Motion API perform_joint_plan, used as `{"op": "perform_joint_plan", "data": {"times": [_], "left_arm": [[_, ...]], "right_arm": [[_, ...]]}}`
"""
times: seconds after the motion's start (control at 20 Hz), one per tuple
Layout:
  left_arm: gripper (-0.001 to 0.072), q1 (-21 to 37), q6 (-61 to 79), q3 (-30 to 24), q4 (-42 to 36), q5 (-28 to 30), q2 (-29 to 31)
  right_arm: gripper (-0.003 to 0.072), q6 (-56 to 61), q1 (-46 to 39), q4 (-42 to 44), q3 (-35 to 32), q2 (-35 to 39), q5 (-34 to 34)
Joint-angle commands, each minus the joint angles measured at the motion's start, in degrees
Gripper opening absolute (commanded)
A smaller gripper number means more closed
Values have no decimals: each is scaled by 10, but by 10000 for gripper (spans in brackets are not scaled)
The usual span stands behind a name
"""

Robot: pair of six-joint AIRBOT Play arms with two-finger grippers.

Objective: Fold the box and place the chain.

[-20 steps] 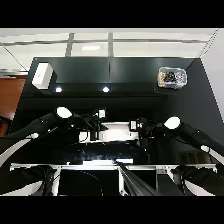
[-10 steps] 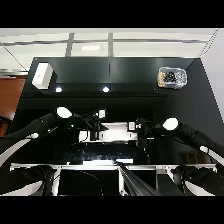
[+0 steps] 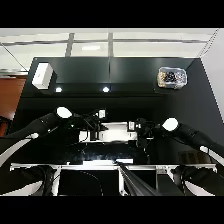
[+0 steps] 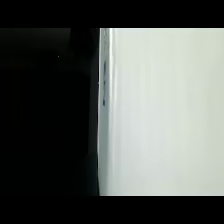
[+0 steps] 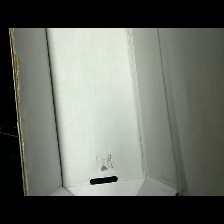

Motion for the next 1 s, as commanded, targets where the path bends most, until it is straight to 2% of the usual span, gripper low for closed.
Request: {"op": "perform_joint_plan", "data": {"times": [0.0,0.2,0.95], "left_arm": [[27,0,0,0,0,0,0],[27,0,0,0,0,0,0],[28,0,0,0,0,0,0]], "right_arm": [[719,0,0,-8,0,0,1],[719,4,0,-34,0,5,4],[718,4,0,-18,-7,5,4]]}}
